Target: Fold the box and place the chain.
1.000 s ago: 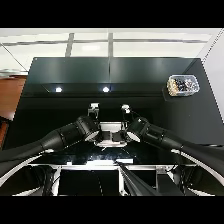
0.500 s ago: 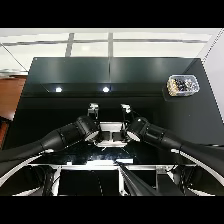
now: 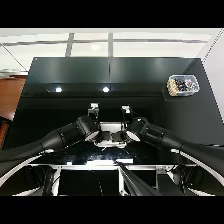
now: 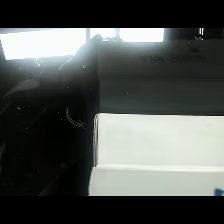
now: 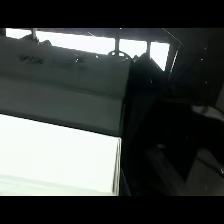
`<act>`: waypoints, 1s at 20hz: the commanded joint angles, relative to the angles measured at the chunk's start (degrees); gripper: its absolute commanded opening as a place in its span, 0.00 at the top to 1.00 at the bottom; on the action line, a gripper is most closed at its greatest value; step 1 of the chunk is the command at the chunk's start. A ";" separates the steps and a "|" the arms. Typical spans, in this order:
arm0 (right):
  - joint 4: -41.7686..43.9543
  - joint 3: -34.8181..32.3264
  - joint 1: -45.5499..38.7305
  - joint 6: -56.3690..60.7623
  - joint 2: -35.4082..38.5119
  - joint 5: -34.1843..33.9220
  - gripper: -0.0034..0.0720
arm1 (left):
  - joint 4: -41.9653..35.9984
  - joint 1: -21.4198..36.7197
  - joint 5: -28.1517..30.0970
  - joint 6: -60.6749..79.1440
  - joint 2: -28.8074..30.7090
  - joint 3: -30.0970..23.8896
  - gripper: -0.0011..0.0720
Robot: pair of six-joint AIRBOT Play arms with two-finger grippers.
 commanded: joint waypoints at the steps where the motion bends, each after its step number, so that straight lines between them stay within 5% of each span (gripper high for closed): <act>1: -0.26 1.01 0.00 0.22 0.11 3.65 0.60 | -0.07 0.02 0.04 -0.17 -0.04 -0.02 0.95; 13: -2.40 1.55 0.00 7.76 -0.04 3.39 0.60 | -0.07 0.02 -0.02 -0.17 -0.04 -0.02 0.95; 14: -2.71 1.55 0.00 7.98 -0.04 3.43 0.69 | -0.07 0.02 0.00 -0.17 -0.04 -0.02 0.95; 20: -2.47 1.55 0.02 8.07 -0.68 3.34 0.71 | -0.07 0.04 -0.11 -0.17 -0.04 -0.02 0.95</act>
